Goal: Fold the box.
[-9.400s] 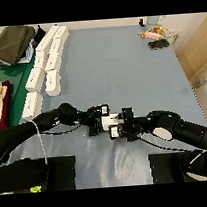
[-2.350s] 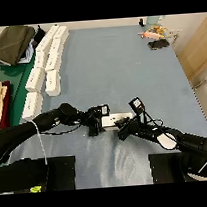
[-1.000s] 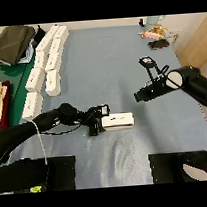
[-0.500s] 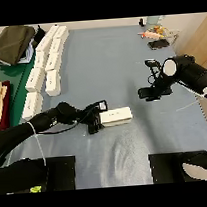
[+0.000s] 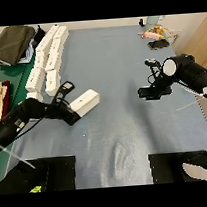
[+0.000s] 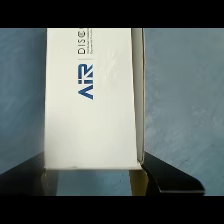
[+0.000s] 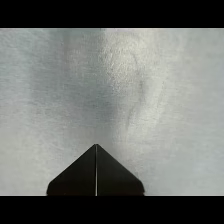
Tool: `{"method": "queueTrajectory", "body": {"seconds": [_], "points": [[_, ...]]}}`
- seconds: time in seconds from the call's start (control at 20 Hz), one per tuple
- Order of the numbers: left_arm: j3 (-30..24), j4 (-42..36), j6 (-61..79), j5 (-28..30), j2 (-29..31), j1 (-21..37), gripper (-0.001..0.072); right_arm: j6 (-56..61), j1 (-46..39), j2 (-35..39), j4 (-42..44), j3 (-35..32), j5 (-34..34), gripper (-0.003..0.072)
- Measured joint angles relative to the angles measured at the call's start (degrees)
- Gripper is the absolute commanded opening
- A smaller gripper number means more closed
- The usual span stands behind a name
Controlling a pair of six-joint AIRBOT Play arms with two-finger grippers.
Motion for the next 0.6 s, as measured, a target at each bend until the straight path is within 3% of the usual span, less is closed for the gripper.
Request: {"method": "queueTrajectory", "body": {"seconds": [0.35,0.6], "points": [[-9.2,7.3,-20.5,-5.0,16.2,12.9,0.0439,0.0,0.0,0.0,0.0,0.0,-3.2,0.0007],[-12.6,8.9,-25.0,-4.3,19.4,19.8,0.0439,0.0,0.0,0.0,0.0,0.0,-4.3,0.0007]]}}
